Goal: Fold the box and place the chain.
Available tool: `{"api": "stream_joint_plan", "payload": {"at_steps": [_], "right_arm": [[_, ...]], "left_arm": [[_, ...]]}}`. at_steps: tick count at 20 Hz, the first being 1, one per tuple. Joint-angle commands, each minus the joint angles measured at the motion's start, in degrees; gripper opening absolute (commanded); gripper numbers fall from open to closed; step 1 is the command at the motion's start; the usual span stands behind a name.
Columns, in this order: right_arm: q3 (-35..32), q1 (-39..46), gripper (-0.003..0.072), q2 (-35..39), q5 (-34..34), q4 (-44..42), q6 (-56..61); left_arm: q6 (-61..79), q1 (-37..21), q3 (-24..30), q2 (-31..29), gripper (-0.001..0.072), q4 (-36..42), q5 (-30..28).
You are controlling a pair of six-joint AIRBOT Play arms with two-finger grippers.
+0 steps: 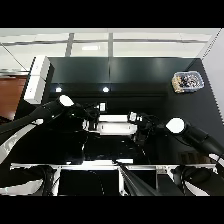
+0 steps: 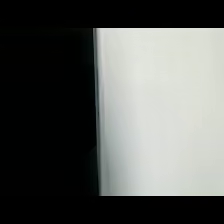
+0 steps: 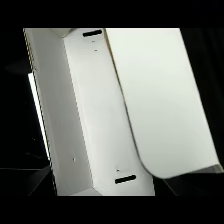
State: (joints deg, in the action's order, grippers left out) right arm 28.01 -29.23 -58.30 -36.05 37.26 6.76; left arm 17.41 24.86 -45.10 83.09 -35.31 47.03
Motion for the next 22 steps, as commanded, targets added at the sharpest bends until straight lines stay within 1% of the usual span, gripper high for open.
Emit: {"api": "stream_joint_plan", "payload": {"at_steps": [1, 4, 7, 11, 13, 15, 17, 22], "right_arm": [[0.4, 0.2, 0.0712, 1.9, 1.1, 4.8, -1.9], [2.1, 1.8, 0.0712, 1.9, 0.7, 4.3, -1.9], [2.4, 4.6, 0.0712, 1.8, 0.0, 4.0, -1.9], [2.4, 4.9, 0.0712, 0.4, -0.9, 1.4, -3.5], [2.4, 5.0, 0.0712, -1.2, -3.0, -3.0, -9.4], [2.4, 5.0, 0.0712, -3.2, -3.5, -8.2, -17.2], [2.4, 5.3, 0.0712, -5.8, -4.8, -11.8, -21.9], [2.4, 5.7, 0.0712, -11.4, -5.5, -11.7, -24.2]], "left_arm": [[0.1, 0.0, 0.0, 0.0, 0.0031, 0.0, 0.0], [0.1, 0.0, 0.0, 0.0, 0.0031, 0.0, 0.0], [-0.1, 0.0, 0.0, 0.0, 0.0031, 0.0, 0.0], [-0.1, 0.0, 0.0, 0.0, 0.0031, 0.0, 0.1], [-0.1, 0.0, 0.0, 0.0, 0.0031, 0.0, 0.1], [-1.9, 0.0, 0.0, 0.0, 0.0030, 0.0, 0.1], [-2.7, 0.0, 0.0, 0.0, 0.0030, 0.0, 0.1], [-2.7, 0.0, 0.0, 0.0, 0.0030, 0.0, 0.1]]}}
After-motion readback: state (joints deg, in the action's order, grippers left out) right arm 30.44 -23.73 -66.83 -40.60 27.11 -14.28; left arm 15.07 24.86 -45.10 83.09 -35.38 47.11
